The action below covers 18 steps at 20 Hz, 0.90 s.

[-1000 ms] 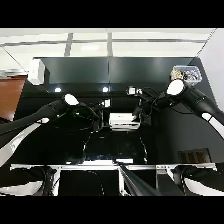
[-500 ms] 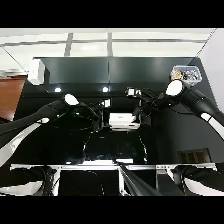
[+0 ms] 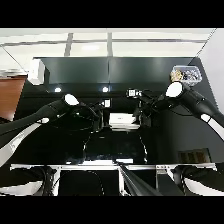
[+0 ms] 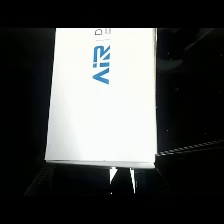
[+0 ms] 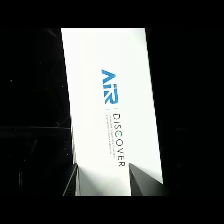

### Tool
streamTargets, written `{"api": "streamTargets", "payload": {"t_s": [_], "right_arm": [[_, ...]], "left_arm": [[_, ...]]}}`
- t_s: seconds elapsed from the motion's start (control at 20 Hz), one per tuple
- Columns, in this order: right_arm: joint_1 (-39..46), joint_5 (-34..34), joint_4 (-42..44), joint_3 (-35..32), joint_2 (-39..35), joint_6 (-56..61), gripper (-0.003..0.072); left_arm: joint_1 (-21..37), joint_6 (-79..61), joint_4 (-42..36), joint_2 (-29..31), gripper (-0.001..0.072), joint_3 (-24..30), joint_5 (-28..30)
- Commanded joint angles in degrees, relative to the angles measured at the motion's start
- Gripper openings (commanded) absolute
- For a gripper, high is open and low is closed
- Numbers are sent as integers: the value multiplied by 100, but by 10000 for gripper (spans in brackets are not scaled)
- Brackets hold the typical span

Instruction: Fold the box and place the chain.

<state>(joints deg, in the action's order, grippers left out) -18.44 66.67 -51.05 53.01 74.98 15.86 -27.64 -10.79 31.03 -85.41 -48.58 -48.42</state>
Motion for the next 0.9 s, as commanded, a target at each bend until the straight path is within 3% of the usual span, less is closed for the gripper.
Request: {"api": "streamTargets", "payload": {"t_s": [0.0, 0.25, 0.3, 0.35, 0.4, 0.6, 0.7, 0.85], "right_arm": [[4, 13, -9, -20, -208, 146, 377], [597, 356, 42, -28, -839, 2343, 376], [804, 756, 186, -70, -839, 2774, 323], [966, 1106, 485, -192, -839, 2828, 131], [1091, 1309, 909, -372, -839, 2804, 13], [1143, 269, 3416, -1228, -782, 3010, 13], [1078, -140, 3641, -1349, -605, 3182, 13], [1040, -133, 3442, -1351, -289, 3237, 13]], "left_arm": [[0, 4, 2, -2, 345, -4, 0], [0, 7, 0, -2, 345, -4, -4], [0, 7, 0, -2, 345, -4, -4], [0, 7, -2, -2, 345, -4, -4], [0, 7, 0, -2, 345, -4, -2], [2, 7, 0, 0, 345, -4, -2], [2, 7, 0, 0, 344, -4, 0], [2, 7, 0, 0, 345, -4, 11]]}}
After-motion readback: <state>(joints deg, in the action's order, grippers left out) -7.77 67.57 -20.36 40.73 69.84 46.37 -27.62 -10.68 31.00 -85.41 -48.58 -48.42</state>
